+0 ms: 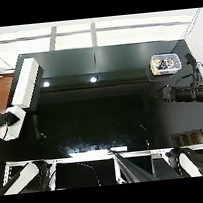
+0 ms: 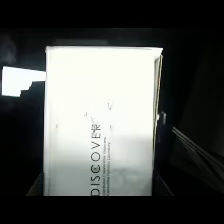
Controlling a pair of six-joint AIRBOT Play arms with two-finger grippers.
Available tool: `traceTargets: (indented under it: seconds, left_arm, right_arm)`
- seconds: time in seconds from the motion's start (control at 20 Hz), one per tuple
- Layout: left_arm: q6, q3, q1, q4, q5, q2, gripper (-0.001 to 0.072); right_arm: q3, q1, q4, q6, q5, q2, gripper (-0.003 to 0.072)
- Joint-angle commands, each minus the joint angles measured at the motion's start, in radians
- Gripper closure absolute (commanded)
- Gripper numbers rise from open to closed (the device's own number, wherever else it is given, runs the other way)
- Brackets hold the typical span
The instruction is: Fold the box and place the chain.
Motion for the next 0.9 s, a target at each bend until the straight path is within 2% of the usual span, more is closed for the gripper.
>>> traceTargets:
  seconds: [0.0, 0.1, 0.3, 0.5, 0.55, 0.6, 0.75, 0.85]
  left_arm:
    - [0.240, 0.000, 0.032, -0.169, 0.095, -0.024, 0.0416]
    - [0.278, 0.000, 0.032, -0.205, 0.147, -0.055, 0.0416]
    - [0.322, 0.000, 0.028, -0.209, 0.185, -0.122, 0.0416]
    - [0.392, 0.000, -0.048, -0.203, 0.275, -0.134, 0.0408]
    - [0.391, -0.001, -0.073, -0.203, 0.306, -0.135, 0.0262]
    - [0.389, -0.002, -0.094, -0.202, 0.341, -0.140, 0.0011]
    - [0.315, 0.002, -0.123, -0.202, 0.395, -0.142, -0.0004]
    - [0.240, 0.025, -0.123, -0.202, 0.383, -0.135, -0.0004]
  right_arm:
    - [-0.001, 0.000, 0.000, 0.001, -0.008, 0.000, 0.0681]
    - [-0.003, 0.000, 0.002, 0.000, -0.014, 0.000, 0.0680]
    - [-0.007, 0.000, 0.004, 0.001, -0.021, 0.000, 0.0680]
    - [-0.007, 0.000, 0.004, 0.015, -0.038, -0.001, 0.0680]
    - [-0.007, 0.000, 0.003, 0.015, -0.038, -0.001, 0.0680]
    - [-0.007, 0.000, 0.004, 0.016, -0.038, -0.001, 0.0679]
    - [-0.007, 0.000, 0.004, 0.027, -0.029, 0.000, 0.0679]
    - [-0.007, 0.000, 0.006, 0.027, -0.013, 0.000, 0.0679]
